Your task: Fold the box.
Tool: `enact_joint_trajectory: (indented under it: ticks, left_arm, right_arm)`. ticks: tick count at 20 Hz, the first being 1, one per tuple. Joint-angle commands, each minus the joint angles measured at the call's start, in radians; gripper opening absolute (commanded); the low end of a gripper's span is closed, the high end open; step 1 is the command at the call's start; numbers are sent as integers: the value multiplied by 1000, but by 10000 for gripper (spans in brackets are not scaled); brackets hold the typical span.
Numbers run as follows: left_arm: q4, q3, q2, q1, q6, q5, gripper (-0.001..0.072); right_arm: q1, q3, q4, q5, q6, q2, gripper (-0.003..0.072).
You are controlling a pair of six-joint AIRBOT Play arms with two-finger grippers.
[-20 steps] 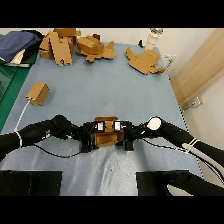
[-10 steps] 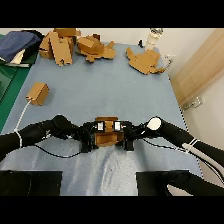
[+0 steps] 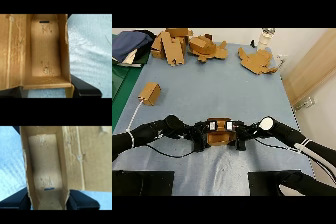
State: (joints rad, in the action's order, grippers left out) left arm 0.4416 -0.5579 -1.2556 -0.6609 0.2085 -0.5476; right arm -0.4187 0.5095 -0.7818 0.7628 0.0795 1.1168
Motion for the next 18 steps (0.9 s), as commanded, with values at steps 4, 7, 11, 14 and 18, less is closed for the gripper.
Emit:
enact_joint_trajectory:
  ticks: [4,7,11,14,18]
  left_arm:
    - [1,0,0,2,0,-1,175]
    - [1,0,0,2,1,-1,175]
    - [1,0,0,2,0,-1,175]
    - [1,0,0,2,1,0,175]
    - [3,0,0,2,1,31,175]
  right_arm:
    - [-1,0,1,6,0,-1,524]
    - [-1,0,13,7,0,-1,523]
    - [0,0,11,6,-24,0,554]
    - [1,1,-39,6,-101,-6,703]
    - [1,1,-227,15,-345,-54,703]
